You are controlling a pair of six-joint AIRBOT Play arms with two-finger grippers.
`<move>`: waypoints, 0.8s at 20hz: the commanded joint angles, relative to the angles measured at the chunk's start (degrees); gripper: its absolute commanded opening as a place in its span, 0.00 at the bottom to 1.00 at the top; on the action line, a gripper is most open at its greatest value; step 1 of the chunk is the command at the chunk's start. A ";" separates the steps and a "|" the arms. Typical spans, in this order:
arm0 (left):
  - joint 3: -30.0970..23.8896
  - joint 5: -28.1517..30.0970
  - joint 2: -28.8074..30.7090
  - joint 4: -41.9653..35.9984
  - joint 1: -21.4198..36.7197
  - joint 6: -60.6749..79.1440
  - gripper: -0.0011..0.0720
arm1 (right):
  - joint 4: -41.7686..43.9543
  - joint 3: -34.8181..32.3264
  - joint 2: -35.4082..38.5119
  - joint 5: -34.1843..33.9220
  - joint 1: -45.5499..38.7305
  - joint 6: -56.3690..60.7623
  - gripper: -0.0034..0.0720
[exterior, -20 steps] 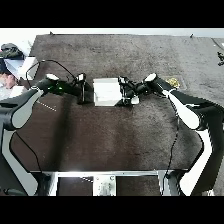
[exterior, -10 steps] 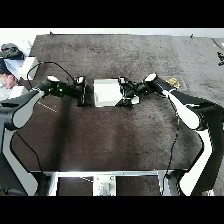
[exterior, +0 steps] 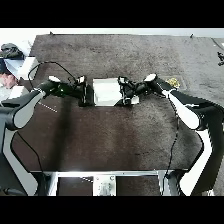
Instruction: Fold the box and place the chain.
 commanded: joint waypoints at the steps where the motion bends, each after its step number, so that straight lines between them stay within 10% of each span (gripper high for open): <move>1: 0.00 5.62 -0.04 -1.64 -1.38 -1.16 1.00 | -0.02 0.04 0.00 0.13 0.00 -0.09 0.47; 16: 0.00 8.44 -0.63 -1.51 -2.01 1.11 1.00 | -0.04 0.04 0.00 0.15 0.00 -0.09 0.47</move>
